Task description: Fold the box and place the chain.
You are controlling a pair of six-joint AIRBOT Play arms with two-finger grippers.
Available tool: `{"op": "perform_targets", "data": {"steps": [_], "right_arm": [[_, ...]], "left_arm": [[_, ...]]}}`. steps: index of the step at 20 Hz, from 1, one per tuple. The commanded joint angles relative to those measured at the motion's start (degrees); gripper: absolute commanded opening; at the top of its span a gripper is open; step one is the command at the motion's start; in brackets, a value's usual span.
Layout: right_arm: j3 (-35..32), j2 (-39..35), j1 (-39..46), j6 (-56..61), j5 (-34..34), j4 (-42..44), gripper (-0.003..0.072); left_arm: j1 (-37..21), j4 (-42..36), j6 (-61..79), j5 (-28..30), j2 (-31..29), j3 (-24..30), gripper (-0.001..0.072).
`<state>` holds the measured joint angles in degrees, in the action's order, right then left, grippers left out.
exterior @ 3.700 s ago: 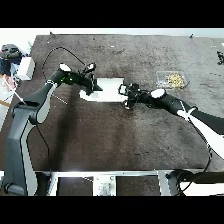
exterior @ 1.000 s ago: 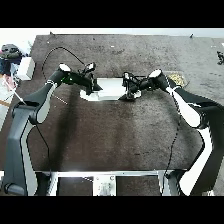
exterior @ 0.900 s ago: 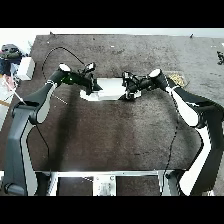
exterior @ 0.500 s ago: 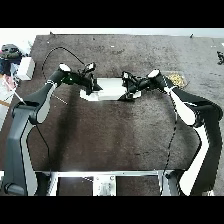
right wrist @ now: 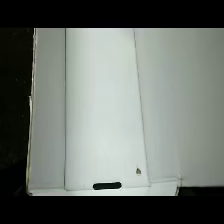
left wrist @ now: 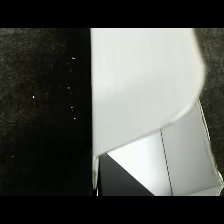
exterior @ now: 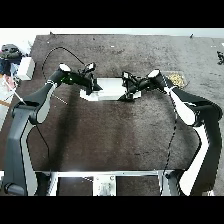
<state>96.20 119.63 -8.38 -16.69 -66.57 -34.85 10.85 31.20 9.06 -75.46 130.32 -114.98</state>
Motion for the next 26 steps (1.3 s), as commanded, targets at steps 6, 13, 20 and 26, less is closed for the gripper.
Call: {"op": "perform_targets", "data": {"steps": [6, 13, 20, 26], "right_arm": [[0.09, 0.02, 0.31, 2.49, -0.76, 1.86, 0.0682], [0.55, 0.02, 0.13, 2.95, -1.51, 0.96, 0.0665], [3.5, 2.82, 0.13, 3.76, -2.56, 0.57, 0.0661], [5.92, 3.78, 0.13, 4.55, -5.66, 0.68, 0.0655]], "left_arm": [[-0.02, 0.02, 0.0, 0.0, 0.04, 0.0, 0.0012], [-0.02, 0.02, 0.0, 0.0, 0.04, 0.0, 0.0013], [-0.02, 0.0, 0.0, 0.0, 0.04, 0.0, 0.0013], [-0.02, 0.0, 0.0, 0.0, 0.04, 0.0, 0.0012]]}}
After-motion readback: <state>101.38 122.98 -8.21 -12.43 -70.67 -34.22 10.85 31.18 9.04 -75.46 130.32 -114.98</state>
